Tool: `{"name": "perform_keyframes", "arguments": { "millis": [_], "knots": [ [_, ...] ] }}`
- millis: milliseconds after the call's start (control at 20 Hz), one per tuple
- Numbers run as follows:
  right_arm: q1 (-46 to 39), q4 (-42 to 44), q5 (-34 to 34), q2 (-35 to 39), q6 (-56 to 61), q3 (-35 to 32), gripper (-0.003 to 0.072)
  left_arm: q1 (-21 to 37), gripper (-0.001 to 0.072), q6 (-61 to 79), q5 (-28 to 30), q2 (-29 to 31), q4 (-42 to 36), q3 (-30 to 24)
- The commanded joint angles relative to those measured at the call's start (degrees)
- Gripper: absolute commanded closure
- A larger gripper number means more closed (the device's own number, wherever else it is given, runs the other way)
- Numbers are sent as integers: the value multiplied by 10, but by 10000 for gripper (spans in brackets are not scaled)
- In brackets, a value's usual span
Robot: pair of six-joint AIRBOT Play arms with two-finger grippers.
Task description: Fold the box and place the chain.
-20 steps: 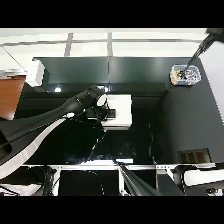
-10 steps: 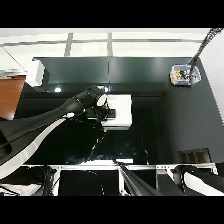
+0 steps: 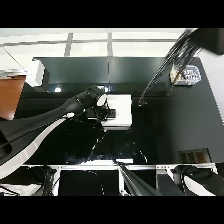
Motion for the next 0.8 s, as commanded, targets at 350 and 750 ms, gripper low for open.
{"name": "perform_keyframes", "arguments": {
  "millis": [350, 750],
  "knots": [
    [55, 139, -114, -41, -47, -128, 676, 0, 684, 0, 0, 0, 0, 0],
    [55, 136, -113, -45, -46, -128, 676, 0, 684, 0, 0, 0, 0, 0]
  ]
}}
